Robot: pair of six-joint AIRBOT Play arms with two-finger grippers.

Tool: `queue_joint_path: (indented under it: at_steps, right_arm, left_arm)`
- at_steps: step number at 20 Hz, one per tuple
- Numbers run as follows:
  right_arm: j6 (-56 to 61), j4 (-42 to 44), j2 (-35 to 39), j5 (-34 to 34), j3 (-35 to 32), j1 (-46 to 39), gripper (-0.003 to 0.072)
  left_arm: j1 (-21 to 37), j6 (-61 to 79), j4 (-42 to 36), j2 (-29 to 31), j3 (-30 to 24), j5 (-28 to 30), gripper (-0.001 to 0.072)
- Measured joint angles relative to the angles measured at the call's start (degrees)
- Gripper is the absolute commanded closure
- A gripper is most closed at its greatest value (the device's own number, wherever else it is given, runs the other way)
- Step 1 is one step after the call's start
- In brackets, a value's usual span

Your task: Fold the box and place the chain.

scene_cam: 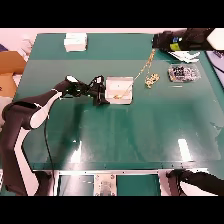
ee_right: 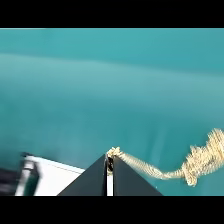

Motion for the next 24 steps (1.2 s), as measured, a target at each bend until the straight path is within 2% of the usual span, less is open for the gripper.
queue_joint_path:
  at_steps: [5,10,17,24]
  right_arm:
    - [-3.06,-1.14,3.3,-1.77,7.82,6.91,0.0677]
    - [-4.2,-2.93,3.91,-4.96,11.37,12.74,0.0678]
    - [-4.79,-3.65,1.11,-6.03,11.17,16.31,0.0678]
    - [-3.08,-4.72,-3.74,-6.14,4.72,16.41,0.0678]
  left_arm:
    - [0.0,0.0,0.0,0.0,0.0,0.0,0.0347]
    - [0.0,0.0,0.02,0.0,0.0,0.02,0.0348]
    - [0.0,0.0,0.0,0.0,0.0,0.02,0.0348]
    - [0.0,0.0,0.0,0.0,0.0,0.02,0.0348]
